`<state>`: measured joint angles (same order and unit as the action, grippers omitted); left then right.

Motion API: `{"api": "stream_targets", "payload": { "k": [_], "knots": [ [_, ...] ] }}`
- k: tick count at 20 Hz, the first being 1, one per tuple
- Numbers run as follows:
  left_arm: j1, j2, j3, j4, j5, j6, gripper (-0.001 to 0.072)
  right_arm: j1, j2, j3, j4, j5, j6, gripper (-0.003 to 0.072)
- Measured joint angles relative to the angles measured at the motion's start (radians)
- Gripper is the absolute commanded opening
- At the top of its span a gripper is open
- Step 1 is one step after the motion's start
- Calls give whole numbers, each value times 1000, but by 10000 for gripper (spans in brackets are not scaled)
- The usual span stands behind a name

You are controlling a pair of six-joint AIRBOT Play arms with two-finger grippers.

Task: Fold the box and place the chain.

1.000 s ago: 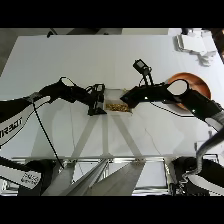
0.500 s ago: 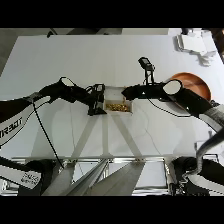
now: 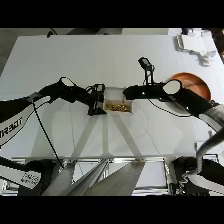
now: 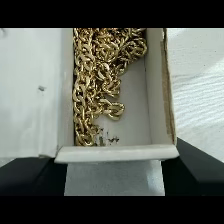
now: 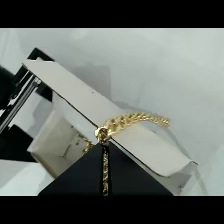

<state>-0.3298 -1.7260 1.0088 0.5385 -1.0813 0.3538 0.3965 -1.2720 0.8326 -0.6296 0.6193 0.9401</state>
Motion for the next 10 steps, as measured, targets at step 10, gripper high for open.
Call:
{"api": "stream_targets", "payload": {
  "k": [10],
  "knots": [
    [0,0,0,0,0,0,214,0,298,0,8,93,-79,11]
  ]
}}
